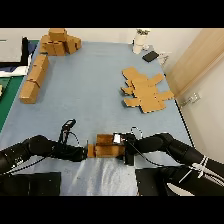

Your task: Fold the box.

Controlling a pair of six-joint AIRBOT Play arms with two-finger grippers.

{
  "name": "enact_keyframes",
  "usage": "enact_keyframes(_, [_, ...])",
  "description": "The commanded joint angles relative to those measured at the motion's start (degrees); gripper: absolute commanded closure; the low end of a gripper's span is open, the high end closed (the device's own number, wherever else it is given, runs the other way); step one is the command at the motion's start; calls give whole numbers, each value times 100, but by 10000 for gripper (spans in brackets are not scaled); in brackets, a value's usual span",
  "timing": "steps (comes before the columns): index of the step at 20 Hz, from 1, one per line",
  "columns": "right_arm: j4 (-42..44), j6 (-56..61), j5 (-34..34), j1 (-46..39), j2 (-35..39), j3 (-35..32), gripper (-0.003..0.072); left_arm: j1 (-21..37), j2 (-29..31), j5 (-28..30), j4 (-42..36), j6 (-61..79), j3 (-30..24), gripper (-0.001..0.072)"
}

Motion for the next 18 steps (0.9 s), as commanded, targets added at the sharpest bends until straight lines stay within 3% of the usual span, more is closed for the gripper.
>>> enact_keyframes(1, [2,0,0,4,-2,-4,194,-101,-15,50,-197,39,210,698])
enact_keyframes(7, [2,0,0,4,-2,-4,193,-66,-35,155,-133,142,487,689])
enact_keyframes(9, [2,0,0,4,-2,-4,193,105,-35,-79,-131,136,490,377])
enact_keyframes(12, [2,0,0,4,-2,-4,193,367,-35,-313,-44,136,490,422])
enact_keyframes(18, [2,0,0,4,-2,-4,193,415,-35,-750,-52,219,575,393])
